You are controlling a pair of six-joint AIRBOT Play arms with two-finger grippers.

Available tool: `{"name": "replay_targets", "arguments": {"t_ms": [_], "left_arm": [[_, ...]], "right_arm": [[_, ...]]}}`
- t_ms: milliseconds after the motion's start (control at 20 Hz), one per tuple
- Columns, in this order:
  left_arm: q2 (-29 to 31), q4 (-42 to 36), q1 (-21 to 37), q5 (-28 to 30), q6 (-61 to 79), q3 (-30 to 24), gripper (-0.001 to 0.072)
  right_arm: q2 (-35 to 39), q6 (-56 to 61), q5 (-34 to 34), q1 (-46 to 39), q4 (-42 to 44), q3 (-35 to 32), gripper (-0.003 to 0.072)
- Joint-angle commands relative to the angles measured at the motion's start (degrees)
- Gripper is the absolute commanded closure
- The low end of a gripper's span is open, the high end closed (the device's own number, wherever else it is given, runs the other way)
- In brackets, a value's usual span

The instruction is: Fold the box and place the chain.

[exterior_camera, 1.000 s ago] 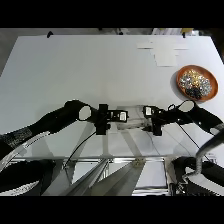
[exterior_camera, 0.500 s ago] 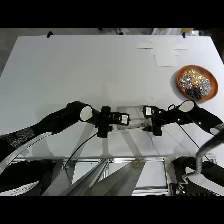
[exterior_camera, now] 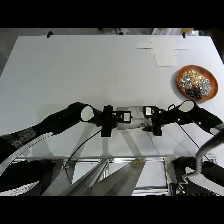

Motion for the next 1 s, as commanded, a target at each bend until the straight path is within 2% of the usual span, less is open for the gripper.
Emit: {"name": "replay_targets", "arguments": {"t_ms": [0,300,350,400,450,700,750,800,900,950], "left_arm": [[-0.8,-1.8,-0.4,0.5,0.0,0.0,0.0629],[-1.3,-4.5,-1.7,5.3,0.0,0.0,0.0617],[-1.3,-4.6,-1.9,5.3,0.0,0.0,0.0586],[-1.4,-4.6,-2.1,5.3,0.0,0.0,0.0481],[-1.6,-4.6,-2.2,5.3,-0.2,0.0,0.042],[-1.8,-4.6,-2.2,3.7,-0.2,0.0,0.0418],[-1.8,-4.6,-2.2,3.1,-0.4,0.0,0.0448],[-1.6,-4.5,-2.1,2.4,-0.8,0.0,0.0512],[-0.3,-3.5,-1.7,0.7,-3.4,0.0,0.0705],[0.5,-2.8,-1.5,-0.2,-5.3,0.0,0.0706]], "right_arm": [[0.0,0.0,0.0,0.0,0.0,0.0,0.0365],[0.0,0.0,0.0,0.0,0.0,0.0,0.0365],[0.0,0.0,0.0,0.0,0.0,0.0,0.0365],[0.0,0.0,0.0,0.0,0.0,0.0,0.0365],[0.0,0.0,0.0,0.0,0.0,0.0,0.0365],[0.0,0.0,0.0,0.0,0.0,0.0,0.0365],[0.0,0.0,0.0,0.0,0.0,0.0,0.0365],[0.0,0.0,0.0,0.0,0.0,0.0,0.0365],[0.0,0.0,0.0,0.0,0.0,0.0,0.0365],[0.0,0.0,0.0,0.0,0.0,0.0,0.0365]]}}
